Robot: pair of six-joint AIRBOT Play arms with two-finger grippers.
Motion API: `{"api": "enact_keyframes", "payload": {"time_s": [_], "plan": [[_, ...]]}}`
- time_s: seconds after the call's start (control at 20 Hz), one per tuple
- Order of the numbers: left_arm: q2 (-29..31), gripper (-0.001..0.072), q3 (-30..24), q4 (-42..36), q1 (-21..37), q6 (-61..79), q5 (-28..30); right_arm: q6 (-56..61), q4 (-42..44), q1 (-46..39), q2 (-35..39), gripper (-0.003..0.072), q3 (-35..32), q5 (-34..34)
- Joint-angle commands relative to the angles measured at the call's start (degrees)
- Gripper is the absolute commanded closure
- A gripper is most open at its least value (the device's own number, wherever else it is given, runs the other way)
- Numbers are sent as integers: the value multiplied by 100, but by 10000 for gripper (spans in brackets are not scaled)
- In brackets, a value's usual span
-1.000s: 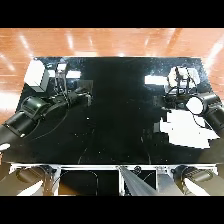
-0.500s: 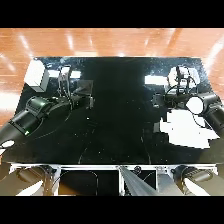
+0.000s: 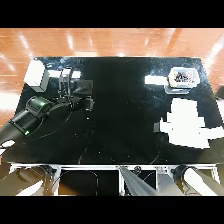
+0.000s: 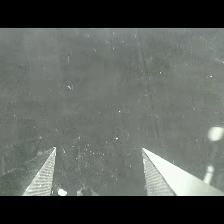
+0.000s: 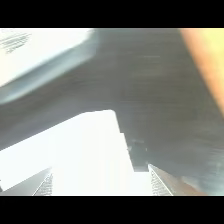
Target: Fold the box and place the chain.
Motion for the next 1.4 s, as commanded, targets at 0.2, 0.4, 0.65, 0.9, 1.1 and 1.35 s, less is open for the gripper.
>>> {"api": "enact_keyframes", "payload": {"time_s": [0.2,0.4,0.65,0.9,1.1,1.35], "plan": [[-2,83,0,-94,11,0,256,-2903,2378,-3713,-1257,-34,638,1480],[-2,83,0,-260,11,0,184,-3434,2787,-4304,-2188,-31,796,2774],[-2,83,0,-260,11,0,85,-3119,2618,-3823,-3346,-27,1034,4054],[-2,83,0,-382,11,-2,85,-3163,1932,-3067,-3650,-27,1403,3866],[-2,83,0,-387,11,-2,76,-3222,1928,-2806,-3825,-27,1403,3893],[-2,83,0,-387,11,-2,76,-3228,1871,-2535,-3895,-27,1401,3930]]}}
